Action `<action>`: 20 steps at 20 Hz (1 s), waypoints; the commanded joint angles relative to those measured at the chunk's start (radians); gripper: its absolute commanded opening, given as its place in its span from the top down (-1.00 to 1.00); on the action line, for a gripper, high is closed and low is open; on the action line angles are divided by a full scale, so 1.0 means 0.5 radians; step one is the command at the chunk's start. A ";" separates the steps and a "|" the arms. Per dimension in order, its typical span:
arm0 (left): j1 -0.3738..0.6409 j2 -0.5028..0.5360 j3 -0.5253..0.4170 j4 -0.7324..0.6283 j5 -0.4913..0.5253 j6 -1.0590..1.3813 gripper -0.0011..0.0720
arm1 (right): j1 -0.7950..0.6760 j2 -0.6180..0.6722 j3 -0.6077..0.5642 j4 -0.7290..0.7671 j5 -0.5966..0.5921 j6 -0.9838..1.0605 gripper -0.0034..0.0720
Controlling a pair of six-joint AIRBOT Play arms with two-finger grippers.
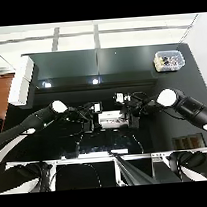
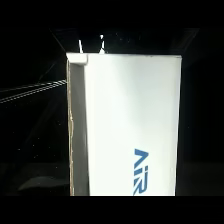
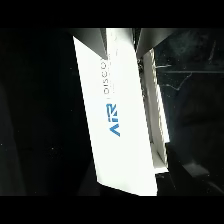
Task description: Fold the box and place the chain.
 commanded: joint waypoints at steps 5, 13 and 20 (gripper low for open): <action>-0.002 -0.001 0.001 0.000 0.000 -0.002 -0.04 | 0.002 0.000 -0.001 -0.001 0.024 0.001 0.31; -0.002 -0.001 0.001 0.000 0.000 -0.002 -0.04 | 0.002 -0.024 -0.017 0.000 0.056 0.002 0.31; -0.002 -0.001 0.001 0.000 0.000 -0.002 -0.04 | 0.001 0.008 -0.020 -0.014 -0.004 0.114 0.31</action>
